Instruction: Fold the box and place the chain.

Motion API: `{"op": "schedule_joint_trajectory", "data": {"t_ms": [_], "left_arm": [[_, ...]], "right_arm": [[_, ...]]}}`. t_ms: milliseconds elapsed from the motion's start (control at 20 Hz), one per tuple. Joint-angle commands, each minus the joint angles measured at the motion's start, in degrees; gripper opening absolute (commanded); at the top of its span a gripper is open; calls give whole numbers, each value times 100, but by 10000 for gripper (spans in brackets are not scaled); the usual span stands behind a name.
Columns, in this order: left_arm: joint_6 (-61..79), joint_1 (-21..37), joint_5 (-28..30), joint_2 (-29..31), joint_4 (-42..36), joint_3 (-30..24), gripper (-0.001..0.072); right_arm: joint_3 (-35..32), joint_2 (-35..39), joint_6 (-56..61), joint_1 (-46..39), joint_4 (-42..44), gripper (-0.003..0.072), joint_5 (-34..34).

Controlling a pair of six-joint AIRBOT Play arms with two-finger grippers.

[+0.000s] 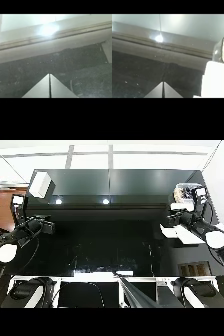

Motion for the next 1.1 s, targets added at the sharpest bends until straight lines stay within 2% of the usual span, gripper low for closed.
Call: {"op": "schedule_joint_trajectory", "data": {"t_ms": [0,750,900,1050], "left_arm": [[2,4,2,2,2,0,29],[2,4,11,2,0,0,29],[0,4,393,2,-4,-2,29],[0,4,525,-63,-129,-11,29]], "right_arm": [[-4,0,0,-2,2,22,0],[-4,0,-2,0,0,22,0],[-4,0,2,0,125,23,-94],[-4,0,2,0,461,22,-402]]}}
